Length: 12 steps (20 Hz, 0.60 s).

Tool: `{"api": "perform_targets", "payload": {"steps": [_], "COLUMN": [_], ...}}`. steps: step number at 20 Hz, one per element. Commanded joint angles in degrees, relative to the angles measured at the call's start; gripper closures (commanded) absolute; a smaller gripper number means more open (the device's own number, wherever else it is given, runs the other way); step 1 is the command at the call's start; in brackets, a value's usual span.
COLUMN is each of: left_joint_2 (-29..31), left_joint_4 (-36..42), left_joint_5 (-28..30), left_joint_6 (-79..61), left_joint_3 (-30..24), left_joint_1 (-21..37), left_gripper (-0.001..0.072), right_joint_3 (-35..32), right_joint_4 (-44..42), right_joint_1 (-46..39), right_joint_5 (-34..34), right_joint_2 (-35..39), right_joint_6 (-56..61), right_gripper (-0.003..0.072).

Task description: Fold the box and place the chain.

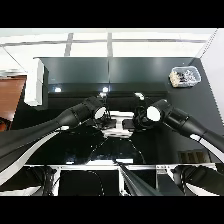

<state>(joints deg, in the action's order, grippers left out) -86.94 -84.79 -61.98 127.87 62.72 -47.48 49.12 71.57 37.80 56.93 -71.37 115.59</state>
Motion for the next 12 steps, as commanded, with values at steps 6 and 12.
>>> {"api": "perform_targets", "payload": {"steps": [6, 12], "left_joint_2": [0.0, 0.0], "left_joint_4": [0.0, 0.0], "left_joint_5": [-0.1, -0.1], "left_joint_6": [-0.2, -0.2], "left_joint_3": [0.0, 0.0], "left_joint_1": [0.0, 0.0], "left_gripper": [0.0679, 0.0679], "right_joint_3": [7.2, 7.2], "right_joint_4": [11.6, 12.9], "right_joint_1": [4.8, 5.9], "right_joint_5": [8.9, 8.7], "right_joint_2": [-8.6, -9.9], "right_joint_6": [12.7, 18.4], "right_gripper": [0.0464, 0.0464]}}
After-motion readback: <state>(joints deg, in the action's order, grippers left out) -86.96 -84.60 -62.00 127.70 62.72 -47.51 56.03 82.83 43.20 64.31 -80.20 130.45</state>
